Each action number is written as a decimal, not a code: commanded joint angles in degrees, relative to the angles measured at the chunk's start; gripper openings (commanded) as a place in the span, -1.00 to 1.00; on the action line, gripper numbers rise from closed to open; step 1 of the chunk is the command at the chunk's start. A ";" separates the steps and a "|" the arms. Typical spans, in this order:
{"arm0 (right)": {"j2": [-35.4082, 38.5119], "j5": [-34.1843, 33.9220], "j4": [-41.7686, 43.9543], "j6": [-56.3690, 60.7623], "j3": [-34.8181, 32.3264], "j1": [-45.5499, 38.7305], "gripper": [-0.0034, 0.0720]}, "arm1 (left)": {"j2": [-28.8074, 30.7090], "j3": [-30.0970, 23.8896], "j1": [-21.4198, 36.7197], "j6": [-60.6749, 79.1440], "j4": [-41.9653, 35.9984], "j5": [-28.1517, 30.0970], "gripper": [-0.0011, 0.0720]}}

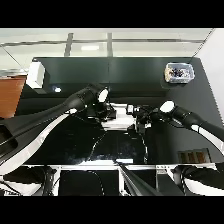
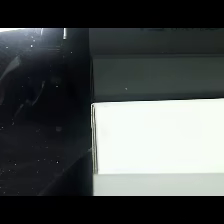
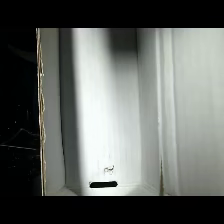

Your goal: Fold the box and place the chain.

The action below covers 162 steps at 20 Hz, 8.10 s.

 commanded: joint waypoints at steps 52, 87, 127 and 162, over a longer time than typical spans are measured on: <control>10.29 13.51 1.42 78.99 -14.45 -28.35 -0.87 | 0.00 0.04 0.04 0.02 -0.68 -2.08 -0.90; 1.73 10.19 -25.40 118.81 12.81 9.09 -0.12 | -0.02 0.04 0.04 0.02 -0.83 -1.92 -0.90; 11.45 30.36 -61.48 131.40 26.14 17.18 0.06 | -0.02 0.04 0.22 0.02 -0.83 -1.95 -0.90; -29.31 25.11 -54.45 110.68 79.32 -28.06 -0.87 | -0.02 0.04 0.22 0.02 -0.85 -1.90 -0.90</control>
